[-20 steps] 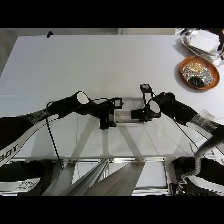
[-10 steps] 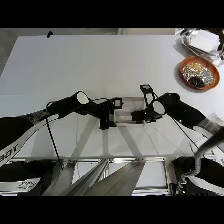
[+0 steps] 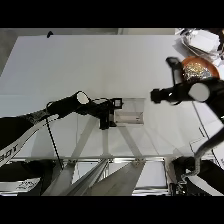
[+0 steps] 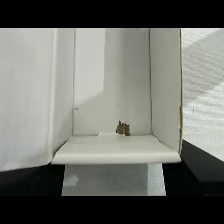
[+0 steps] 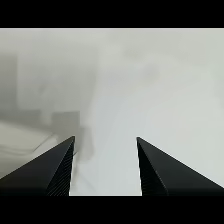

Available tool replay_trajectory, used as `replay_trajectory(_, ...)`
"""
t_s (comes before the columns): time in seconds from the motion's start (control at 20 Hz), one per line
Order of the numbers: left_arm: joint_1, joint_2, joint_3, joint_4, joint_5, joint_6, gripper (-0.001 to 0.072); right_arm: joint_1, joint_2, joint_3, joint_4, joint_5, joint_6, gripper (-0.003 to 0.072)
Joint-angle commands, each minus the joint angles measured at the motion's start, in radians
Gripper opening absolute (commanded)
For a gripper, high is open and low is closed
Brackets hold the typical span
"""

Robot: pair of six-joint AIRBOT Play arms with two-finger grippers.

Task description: Fold the box and place the chain.

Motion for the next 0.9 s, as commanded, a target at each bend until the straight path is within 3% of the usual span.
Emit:
replay_trajectory(0.0, 0.001, 0.001, 0.0, 0.0, 0.0, 0.0, 0.0325, -0.263, -0.063, 0.131, -0.006, -0.025, -0.21, 0.0396)
replay_trajectory(0.2, 0.001, 0.001, 0.0, 0.0, 0.0, 0.0, 0.0325, -0.574, -0.336, 0.295, -0.006, -0.032, -0.327, 0.0396)
replay_trajectory(0.35, 0.001, 0.001, 0.0, 0.0, 0.0, 0.0, 0.0325, -0.702, -0.527, 0.425, -0.001, -0.025, -0.327, 0.0396)
replay_trajectory(0.55, 0.001, 0.0, 0.0, 0.0, 0.0, 0.0, 0.0325, -0.718, -0.668, 0.522, 0.008, -0.017, -0.327, 0.0396)
replay_trajectory(0.85, 0.001, 0.001, 0.0, 0.0, 0.0, 0.0, 0.0325, -0.71, -0.74, 0.523, 0.033, 0.024, -0.319, 0.0395)
